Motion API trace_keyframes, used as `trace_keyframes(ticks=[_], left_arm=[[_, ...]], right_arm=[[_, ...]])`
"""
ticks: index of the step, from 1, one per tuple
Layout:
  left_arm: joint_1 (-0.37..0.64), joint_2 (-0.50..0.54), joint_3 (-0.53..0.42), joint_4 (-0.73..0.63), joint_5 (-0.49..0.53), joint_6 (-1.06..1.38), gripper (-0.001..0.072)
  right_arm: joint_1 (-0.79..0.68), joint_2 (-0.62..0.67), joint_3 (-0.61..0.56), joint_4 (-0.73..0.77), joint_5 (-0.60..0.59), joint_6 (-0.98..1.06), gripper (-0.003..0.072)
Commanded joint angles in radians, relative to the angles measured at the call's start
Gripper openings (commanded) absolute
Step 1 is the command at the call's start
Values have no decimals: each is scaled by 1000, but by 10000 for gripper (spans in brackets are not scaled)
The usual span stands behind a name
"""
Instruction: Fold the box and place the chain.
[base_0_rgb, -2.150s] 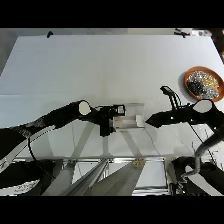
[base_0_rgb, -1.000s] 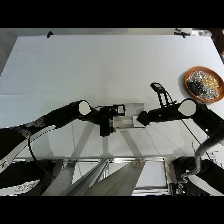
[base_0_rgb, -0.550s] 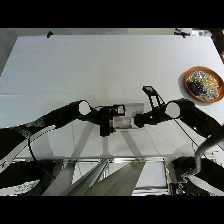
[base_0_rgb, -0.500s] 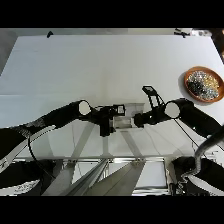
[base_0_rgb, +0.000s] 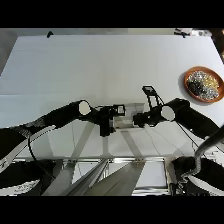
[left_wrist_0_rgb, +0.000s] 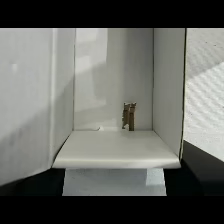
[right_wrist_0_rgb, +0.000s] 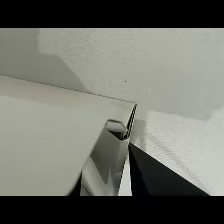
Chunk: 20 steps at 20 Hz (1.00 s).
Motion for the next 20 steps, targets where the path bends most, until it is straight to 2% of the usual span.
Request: trace_keyframes(ticks=[1,2,5,6,7,10,15,20], left_arm=[[-1,0,-1,0,0,0,316],[0,0,-1,0,1,0,316],[0,0,-1,0,1,0,316],[-1,0,-1,0,1,0,316],[-1,0,-1,0,1,0,316],[0,0,-1,0,0,0,316],[-1,0,-1,0,1,0,316],[0,0,-1,0,1,0,316]], right_arm=[[13,-1,1,-73,29,74,262],[14,-1,1,-76,41,74,213],[20,-1,1,-76,65,98,215],[28,-1,4,-74,64,98,256],[36,-1,11,-74,64,98,339],[53,-1,48,-87,80,97,339],[57,-39,55,-149,187,127,339],[76,-80,55,-154,122,184,339]])
